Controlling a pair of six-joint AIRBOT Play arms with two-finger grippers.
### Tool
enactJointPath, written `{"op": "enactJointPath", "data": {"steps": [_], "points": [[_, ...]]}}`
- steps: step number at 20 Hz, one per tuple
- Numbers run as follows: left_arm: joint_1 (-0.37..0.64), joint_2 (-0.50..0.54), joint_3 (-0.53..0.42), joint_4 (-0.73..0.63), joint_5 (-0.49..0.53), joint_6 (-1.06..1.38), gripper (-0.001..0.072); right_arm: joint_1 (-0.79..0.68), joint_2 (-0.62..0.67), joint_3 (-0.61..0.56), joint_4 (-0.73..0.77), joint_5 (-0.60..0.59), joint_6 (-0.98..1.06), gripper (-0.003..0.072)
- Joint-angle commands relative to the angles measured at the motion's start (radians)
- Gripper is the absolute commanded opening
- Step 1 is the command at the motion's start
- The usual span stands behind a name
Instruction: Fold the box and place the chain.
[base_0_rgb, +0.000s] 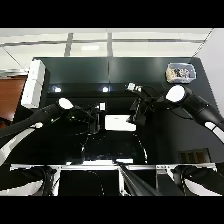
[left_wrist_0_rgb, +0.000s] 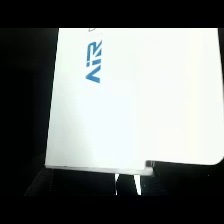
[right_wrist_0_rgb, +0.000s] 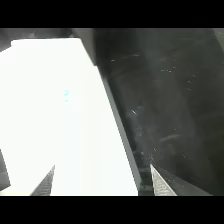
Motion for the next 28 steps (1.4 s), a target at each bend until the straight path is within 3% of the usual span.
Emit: {"op": "enactJointPath", "data": {"steps": [1,6,17,18,19,20,21,24,25,26,28], "points": [[0.000,0.000,0.001,0.001,0.000,0.000,0.0498,0.036,-0.011,-0.007,0.001,-0.010,-0.130,0.0694],[0.000,0.000,0.001,0.002,0.000,0.000,0.0498,0.039,-0.010,-0.007,0.019,0.056,-0.156,0.0694],[0.000,0.000,0.001,0.002,0.000,0.000,0.0498,0.041,-0.008,0.010,-0.034,0.027,-0.162,0.0692],[0.000,0.000,0.001,0.002,0.000,0.000,0.0498,0.041,-0.008,0.012,-0.034,0.029,-0.160,0.0592],[0.000,0.000,0.001,0.003,0.000,0.000,0.0498,0.041,-0.007,0.013,-0.033,0.034,-0.150,0.0424],[0.000,0.000,0.001,0.003,0.000,0.000,0.0498,0.041,-0.008,0.014,-0.030,0.042,-0.146,0.0342],[0.000,0.000,0.001,0.003,0.000,0.000,0.0498,0.041,-0.008,0.014,-0.030,0.055,-0.142,0.0305],[0.000,0.000,0.001,0.003,0.000,0.000,0.0498,0.041,-0.008,0.014,-0.030,0.064,-0.124,0.0303],[0.000,0.000,0.001,0.003,0.000,0.000,0.0498,0.041,-0.008,0.014,-0.030,0.064,-0.124,0.0279],[0.000,0.000,0.001,0.003,0.000,0.000,0.0498,0.041,-0.008,0.014,-0.030,0.064,-0.124,0.0177],[0.000,0.000,0.001,0.003,0.000,0.000,0.0498,0.041,-0.008,0.014,-0.030,0.063,-0.124,0.0178]]}}
